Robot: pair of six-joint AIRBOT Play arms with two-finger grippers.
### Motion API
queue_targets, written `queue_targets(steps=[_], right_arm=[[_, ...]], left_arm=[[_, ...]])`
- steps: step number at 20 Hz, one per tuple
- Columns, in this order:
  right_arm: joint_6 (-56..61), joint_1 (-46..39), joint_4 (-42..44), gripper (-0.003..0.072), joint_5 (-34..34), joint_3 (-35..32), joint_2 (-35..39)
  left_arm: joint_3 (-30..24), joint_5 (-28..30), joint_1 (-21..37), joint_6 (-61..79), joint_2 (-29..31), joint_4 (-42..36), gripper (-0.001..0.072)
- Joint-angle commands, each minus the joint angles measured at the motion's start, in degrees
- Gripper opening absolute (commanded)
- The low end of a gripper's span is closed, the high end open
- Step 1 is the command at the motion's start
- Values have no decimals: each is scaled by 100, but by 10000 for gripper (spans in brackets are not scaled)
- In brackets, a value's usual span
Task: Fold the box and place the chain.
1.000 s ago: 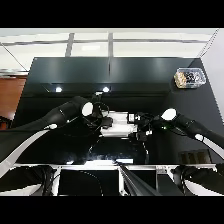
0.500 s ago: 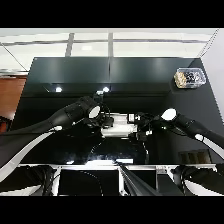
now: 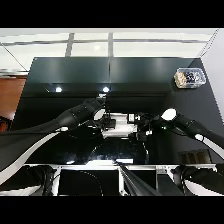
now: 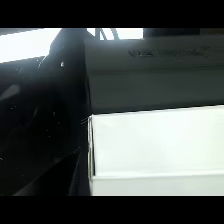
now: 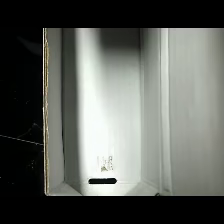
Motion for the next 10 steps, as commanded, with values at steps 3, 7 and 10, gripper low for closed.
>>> queue_targets(steps=[3,7,10], right_arm=[[2,4,2,245,0,0,0],[2,4,2,245,0,0,2],[4,4,2,244,0,0,0]], left_arm=[[11,15,-2,-22,-22,2,226],[11,33,-2,-24,-26,-24,30],[35,31,-2,-24,-26,-28,180]])
